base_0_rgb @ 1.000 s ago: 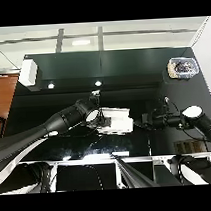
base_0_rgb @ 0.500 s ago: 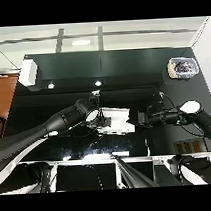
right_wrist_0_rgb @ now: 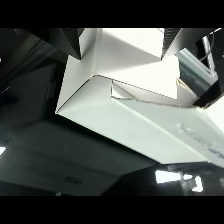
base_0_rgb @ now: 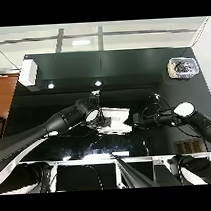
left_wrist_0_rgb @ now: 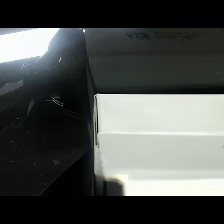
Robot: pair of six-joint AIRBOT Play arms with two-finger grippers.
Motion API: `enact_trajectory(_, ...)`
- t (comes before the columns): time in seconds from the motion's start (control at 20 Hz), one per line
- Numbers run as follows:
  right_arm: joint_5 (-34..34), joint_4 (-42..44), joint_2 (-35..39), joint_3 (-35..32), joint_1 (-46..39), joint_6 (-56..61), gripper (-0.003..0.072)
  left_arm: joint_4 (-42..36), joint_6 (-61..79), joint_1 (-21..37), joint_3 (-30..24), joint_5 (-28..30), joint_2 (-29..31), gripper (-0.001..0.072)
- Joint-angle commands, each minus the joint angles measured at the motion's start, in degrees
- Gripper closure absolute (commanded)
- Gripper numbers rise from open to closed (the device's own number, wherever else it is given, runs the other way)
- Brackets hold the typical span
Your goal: Fold the box and place the chain.
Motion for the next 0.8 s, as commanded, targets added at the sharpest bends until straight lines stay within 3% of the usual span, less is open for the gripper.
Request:
enact_trajectory(0.0,-5.1,-4.8,-0.1,0.8,4.0,8.2,0.0129,0.0,0.0,0.0,0.0,0.0,0.0,0.0685)
enact_trajectory(0.3,-7.3,-16.5,-0.2,4.9,9.2,22.7,0.0130,0.0,0.0,0.0,0.0,0.0,0.0,0.0686)
enact_trajectory(0.35,-7.4,-17.2,-0.2,5.1,9.7,24.2,0.0257,0.0,0.0,0.0,0.0,0.0,0.0,0.0685)
enact_trajectory(0.4,-7.6,-17.2,-0.2,5.2,10.2,24.2,0.0309,0.0,0.0,0.0,0.0,0.0,0.0,0.0685)
enact_trajectory(0.75,-9.0,-22.0,-0.2,5.4,13.9,30.9,0.0310,0.0,0.0,0.0,0.0,0.1,0.0,0.0685)
